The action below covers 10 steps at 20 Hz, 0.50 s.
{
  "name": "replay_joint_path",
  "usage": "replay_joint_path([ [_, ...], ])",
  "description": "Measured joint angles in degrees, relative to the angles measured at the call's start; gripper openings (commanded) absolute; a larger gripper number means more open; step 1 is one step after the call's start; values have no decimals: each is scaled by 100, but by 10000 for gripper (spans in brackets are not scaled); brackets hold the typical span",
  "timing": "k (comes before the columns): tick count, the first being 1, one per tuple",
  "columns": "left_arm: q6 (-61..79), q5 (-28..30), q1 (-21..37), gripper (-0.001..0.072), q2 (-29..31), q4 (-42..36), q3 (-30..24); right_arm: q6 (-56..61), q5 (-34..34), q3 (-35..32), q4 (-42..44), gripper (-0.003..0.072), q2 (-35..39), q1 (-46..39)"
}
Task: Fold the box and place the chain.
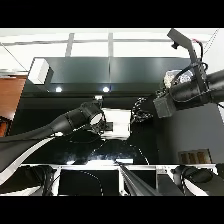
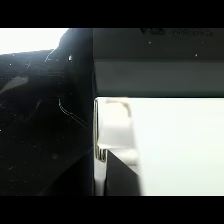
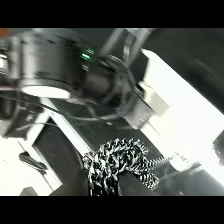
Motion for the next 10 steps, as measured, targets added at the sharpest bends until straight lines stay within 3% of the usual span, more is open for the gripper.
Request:
replay_joint_path([
  [5,0,2,0,26,0,0,2,-24,-356,-304,57,8,-44,85],
  [10,0,4,0,25,0,0,0,-87,-1266,-1419,59,9,-140,310],
])
